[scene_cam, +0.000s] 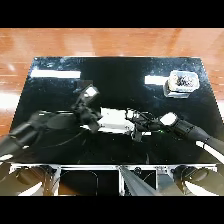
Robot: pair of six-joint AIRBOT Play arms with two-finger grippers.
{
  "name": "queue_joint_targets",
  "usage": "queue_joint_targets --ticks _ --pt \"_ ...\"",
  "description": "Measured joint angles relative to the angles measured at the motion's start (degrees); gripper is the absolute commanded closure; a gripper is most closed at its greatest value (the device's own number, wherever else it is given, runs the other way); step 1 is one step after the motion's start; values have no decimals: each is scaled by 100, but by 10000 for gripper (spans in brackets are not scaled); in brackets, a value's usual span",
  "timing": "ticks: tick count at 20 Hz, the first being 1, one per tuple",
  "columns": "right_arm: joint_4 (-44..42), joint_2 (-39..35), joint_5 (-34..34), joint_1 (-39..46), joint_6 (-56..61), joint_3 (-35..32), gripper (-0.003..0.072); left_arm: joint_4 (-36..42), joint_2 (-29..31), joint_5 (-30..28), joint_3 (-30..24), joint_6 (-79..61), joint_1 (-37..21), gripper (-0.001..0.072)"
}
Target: Fold the box and place the chain.
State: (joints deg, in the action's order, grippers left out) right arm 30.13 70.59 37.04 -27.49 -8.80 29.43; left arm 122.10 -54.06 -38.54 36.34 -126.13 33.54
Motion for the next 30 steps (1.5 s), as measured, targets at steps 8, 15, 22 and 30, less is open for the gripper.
queue_joint_targets --ticks 8,15,22,30 --pt "0 0 2 0 0 0 138 -564 433 -1040 -337 -1333 -964 89" --pt "2 2 4 0 0 0 138 -490 -330 -664 -330 -2802 -761 147" --pt "2 0 7 0 0 0 138 -173 -1298 -299 31 -3685 -625 148" --pt "4 0 9 0 0 0 138 -101 -1617 -179 201 -3915 -267 422"
